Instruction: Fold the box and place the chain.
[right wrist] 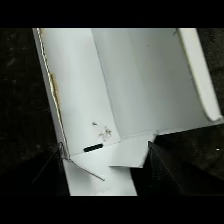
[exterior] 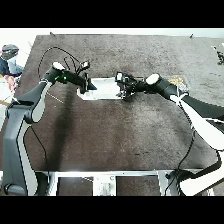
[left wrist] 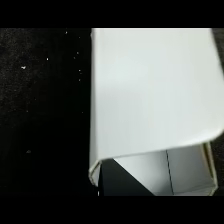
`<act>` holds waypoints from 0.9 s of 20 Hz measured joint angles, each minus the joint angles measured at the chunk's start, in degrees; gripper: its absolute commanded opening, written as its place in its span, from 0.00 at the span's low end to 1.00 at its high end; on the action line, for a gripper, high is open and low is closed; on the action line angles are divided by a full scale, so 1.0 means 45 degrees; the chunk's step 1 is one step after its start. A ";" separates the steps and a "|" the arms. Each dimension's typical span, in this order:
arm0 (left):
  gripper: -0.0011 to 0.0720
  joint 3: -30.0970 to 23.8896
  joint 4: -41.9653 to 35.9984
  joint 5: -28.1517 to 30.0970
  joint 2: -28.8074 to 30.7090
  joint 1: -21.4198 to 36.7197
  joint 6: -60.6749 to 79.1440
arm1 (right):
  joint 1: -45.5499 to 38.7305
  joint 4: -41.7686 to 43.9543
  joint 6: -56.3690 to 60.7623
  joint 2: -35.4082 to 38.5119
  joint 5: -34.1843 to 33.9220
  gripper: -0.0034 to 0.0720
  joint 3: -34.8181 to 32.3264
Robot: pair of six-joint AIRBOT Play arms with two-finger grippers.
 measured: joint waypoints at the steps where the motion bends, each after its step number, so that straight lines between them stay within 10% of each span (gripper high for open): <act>1: 0.03 0.0000 0.0000 0.0000 0.0000 0.0000 0.0000 | -0.0063 0.0000 0.0005 -0.0053 0.0160 0.86 0.0141; 18: 0.03 0.0000 -0.0010 -0.0010 0.0000 0.0000 0.0000 | -0.1127 0.0695 0.0049 -0.2977 0.4697 0.95 0.3915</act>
